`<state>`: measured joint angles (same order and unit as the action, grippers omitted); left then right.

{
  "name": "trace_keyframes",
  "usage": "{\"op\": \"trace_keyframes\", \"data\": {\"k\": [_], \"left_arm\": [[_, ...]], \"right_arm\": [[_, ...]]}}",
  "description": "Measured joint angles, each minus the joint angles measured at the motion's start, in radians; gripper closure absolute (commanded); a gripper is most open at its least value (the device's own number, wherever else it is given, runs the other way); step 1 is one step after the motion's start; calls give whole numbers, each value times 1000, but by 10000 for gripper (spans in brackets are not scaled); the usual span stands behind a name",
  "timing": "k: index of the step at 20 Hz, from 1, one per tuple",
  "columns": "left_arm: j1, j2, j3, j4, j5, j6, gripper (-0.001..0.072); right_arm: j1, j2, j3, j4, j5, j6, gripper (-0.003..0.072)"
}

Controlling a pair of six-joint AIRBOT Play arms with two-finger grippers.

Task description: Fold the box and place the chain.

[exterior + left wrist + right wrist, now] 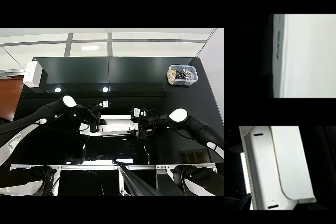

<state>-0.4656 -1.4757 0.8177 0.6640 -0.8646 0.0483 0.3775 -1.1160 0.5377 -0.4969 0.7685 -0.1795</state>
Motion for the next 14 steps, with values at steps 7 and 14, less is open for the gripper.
{"op": "trace_keyframes", "data": {"k": [7,14], "left_arm": [[0,0,0,11,-9,-2,685],[0,0,0,13,-10,-3,685]], "right_arm": [[13,-72,0,-30,-16,-84,-31],[17,-112,0,-34,-37,-135,-31]]}}
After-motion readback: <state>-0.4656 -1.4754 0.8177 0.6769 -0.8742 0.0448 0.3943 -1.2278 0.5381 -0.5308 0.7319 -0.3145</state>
